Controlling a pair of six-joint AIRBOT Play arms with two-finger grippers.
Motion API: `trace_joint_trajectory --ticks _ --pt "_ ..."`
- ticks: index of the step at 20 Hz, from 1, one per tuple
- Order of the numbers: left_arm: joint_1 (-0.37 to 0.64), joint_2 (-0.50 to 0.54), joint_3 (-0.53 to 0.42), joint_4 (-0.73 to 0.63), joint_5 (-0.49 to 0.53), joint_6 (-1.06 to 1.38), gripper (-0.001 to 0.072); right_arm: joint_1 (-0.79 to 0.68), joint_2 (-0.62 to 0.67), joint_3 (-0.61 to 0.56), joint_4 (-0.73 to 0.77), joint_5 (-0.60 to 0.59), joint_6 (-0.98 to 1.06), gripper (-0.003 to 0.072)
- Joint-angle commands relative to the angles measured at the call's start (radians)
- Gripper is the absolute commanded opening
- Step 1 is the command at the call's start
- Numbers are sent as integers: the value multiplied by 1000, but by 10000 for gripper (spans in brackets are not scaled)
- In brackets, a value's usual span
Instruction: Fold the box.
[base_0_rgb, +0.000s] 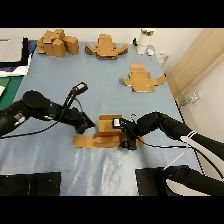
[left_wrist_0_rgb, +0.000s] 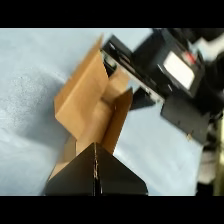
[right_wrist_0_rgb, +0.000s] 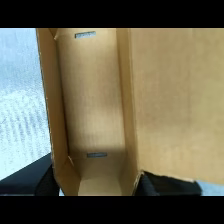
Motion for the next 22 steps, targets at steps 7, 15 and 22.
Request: trace_joint_trajectory --ticks 7,15,22 --pt "77 78 -217 -97 159 709 667 0 0 0 0 1 0 521" --pt "-71 1 -344 -319 317 990 665 0 0 0 0 1 0 522" --pt "-132 -76 -344 -339 351 1006 633 0 0 0 0 1 0 522"
